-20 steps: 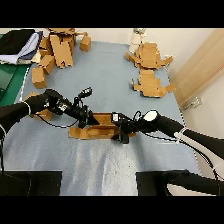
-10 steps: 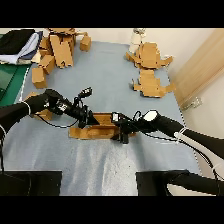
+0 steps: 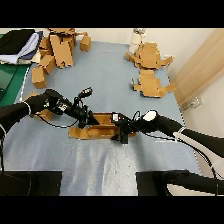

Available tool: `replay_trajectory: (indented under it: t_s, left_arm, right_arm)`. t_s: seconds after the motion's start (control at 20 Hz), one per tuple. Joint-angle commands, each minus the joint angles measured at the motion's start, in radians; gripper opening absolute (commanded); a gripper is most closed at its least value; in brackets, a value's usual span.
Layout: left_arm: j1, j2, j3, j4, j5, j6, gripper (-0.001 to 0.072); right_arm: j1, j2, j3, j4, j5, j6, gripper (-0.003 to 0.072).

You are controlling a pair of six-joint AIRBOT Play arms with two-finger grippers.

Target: Fold the box.

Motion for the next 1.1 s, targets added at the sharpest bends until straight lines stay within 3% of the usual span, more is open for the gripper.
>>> replay_trajectory:
  t_s: [0.0, 0.4, 0.45, 0.5, 0.55, 0.75, 0.9, 1.05]
  left_arm:
    - [0.001, 0.0, 0.0, 0.0, 0.0, 0.0, 0.001]
    - [0.002, 0.0, 0.001, 0.005, 0.007, -0.049, 0.0012]
    - [0.003, 0.0, 0.001, 0.011, 0.004, -0.06, 0.0037]
    - [0.003, 0.0, 0.001, 0.01, 0.009, -0.064, 0.0253]
    - [0.003, 0.0, 0.002, 0.001, 0.009, -0.109, 0.0308]
    - [0.003, 0.004, 0.022, 0.02, 0.002, -0.138, 0.0308]
    - [0.003, 0.047, 0.052, 0.177, -0.004, -0.224, 0.0307]
    - [0.003, 0.142, 0.073, 0.455, -0.047, -0.417, 0.0306]
  right_arm:
    - [0.001, 0.0, 0.0, -0.002, -0.002, 0.0, 0.05]
    - [0.001, 0.0, 0.0, -0.002, -0.002, 0.001, 0.05]
    - [0.001, 0.0, 0.0, -0.002, -0.002, 0.001, 0.05]
    - [0.001, 0.0, 0.0, -0.002, -0.002, 0.001, 0.05]
    - [0.001, 0.0, 0.0, -0.002, -0.002, 0.001, 0.05]
    - [0.001, 0.0, 0.0, -0.002, -0.002, 0.0, 0.05]
    - [0.001, 0.0, 0.0, -0.002, -0.002, 0.001, 0.05]
    - [0.001, 0.0, 0.0, -0.002, -0.002, 0.0, 0.05]
